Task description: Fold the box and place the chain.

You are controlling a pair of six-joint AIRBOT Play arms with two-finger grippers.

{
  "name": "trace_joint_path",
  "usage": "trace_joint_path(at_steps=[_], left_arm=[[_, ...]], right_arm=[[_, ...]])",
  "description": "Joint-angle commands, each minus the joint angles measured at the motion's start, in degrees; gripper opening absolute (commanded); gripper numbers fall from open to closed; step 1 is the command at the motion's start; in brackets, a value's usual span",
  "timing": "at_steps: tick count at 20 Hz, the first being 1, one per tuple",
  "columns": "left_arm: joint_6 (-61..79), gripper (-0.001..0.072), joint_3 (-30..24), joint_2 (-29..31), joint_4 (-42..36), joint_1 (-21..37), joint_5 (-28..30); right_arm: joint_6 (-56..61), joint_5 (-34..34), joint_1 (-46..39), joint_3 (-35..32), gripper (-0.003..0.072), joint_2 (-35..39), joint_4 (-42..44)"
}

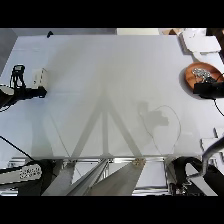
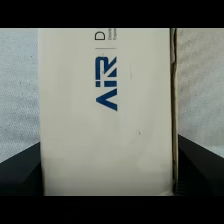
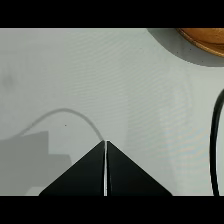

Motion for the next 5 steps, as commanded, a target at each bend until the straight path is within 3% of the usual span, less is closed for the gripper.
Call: trace_joint_path(at_steps=[1, 5], left_arm=[[-0.07, 0.0695, -0.07, -0.15, 0.79, 0.02, -5.07], [-0.09, 0.0695, -0.04, 3.93, 0.72, 0.02, -10.95]], right_arm=[[0.0, 0.02, -0.02, 0.02, 0.0016, 0.04, 0.02], [0.0, 0.02, -0.02, 0.02, 0.0016, 0.04, 0.0]])
